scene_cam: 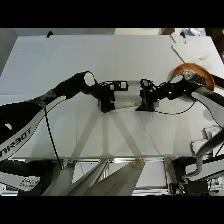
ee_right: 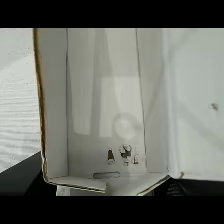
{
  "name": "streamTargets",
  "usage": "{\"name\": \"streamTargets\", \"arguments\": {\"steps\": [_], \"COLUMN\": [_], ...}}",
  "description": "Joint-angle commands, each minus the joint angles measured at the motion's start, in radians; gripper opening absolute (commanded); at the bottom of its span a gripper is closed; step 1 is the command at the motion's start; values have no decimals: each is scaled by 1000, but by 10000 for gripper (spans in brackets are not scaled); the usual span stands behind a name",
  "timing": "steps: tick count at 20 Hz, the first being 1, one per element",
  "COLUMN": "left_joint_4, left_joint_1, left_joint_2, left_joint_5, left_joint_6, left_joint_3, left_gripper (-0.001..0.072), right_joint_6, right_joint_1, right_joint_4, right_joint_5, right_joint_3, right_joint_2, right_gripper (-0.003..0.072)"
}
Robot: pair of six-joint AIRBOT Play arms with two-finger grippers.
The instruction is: Fold the box and place the chain.
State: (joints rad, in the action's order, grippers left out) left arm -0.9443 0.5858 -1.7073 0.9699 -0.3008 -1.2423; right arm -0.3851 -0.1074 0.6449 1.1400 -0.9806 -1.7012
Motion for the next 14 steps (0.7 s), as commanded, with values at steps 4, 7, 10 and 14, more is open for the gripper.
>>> {"name": "streamTargets", "arguments": {"steps": [4,7,10,14], "left_joint_4": [23,20,20,21], "left_joint_1": [2,0,0,0], "left_joint_2": [-28,-26,-5,73], "left_joint_5": [7,6,11,15], "left_joint_6": [-43,-43,-43,-43], "left_joint_3": [0,0,0,0], "left_gripper": [447,76,30,9], "right_joint_6": [3,3,3,3], "right_joint_1": [0,0,0,0], "right_joint_4": [-2,-2,-2,-2], "right_joint_5": [0,0,0,0], "right_joint_3": [0,0,0,0], "right_joint_2": [-1,-1,-1,-1], "right_gripper": [528,528,528,528]}}
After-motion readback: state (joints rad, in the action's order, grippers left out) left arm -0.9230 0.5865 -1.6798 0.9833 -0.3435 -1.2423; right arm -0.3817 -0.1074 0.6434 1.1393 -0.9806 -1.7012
